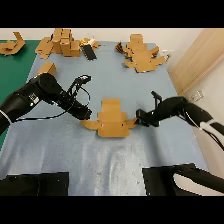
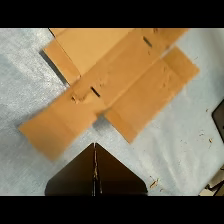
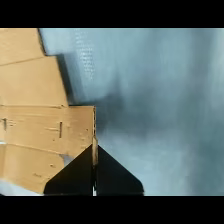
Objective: Fold the box.
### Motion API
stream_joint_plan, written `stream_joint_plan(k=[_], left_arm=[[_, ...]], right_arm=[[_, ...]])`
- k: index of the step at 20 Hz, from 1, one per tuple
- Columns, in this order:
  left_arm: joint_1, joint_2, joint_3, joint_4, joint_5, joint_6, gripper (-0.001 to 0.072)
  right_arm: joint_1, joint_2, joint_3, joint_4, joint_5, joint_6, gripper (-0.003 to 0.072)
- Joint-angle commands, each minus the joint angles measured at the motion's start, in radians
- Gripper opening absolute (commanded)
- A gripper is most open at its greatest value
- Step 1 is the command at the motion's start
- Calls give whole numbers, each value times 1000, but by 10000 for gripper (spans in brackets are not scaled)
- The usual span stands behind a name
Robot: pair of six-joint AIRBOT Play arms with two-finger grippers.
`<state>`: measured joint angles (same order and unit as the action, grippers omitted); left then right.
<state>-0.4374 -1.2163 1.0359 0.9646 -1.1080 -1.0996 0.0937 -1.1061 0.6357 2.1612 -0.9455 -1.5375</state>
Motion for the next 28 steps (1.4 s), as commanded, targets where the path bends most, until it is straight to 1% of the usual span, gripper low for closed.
stream_joint_plan(k=[1,3,6,8,11,15,17,20,22,24,26,27,28], left_arm=[[1,1,0,0,0,0,13],[1,1,0,0,0,0,13],[1,1,0,0,0,0,13],[1,1,0,0,0,0,13],[1,1,0,0,8,3,14],[1,1,0,0,85,3,14],[1,1,0,0,95,3,13],[1,1,0,-10,95,3,13],[1,1,0,-11,94,3,13],[0,1,0,-14,94,3,13],[0,1,0,-26,94,3,14],[0,1,0,-30,90,3,13],[1,1,0,-35,80,3,14]], right_arm=[[64,132,-177,-3,92,80,3],[64,135,-179,-16,57,80,4],[62,134,-163,-71,66,79,8],[62,134,-139,-108,66,79,314],[61,132,-97,-192,74,80,314],[50,79,-52,-224,72,77,314],[46,45,-40,-177,60,32,306],[47,13,-35,-45,35,-70,306],[47,3,-35,-33,14,-78,303],[47,-8,-36,-39,-2,-79,284],[47,-18,-36,-40,-2,-79,283],[47,-23,-36,-40,-3,-80,234],[47,-31,-36,-40,-3,-87,215]])
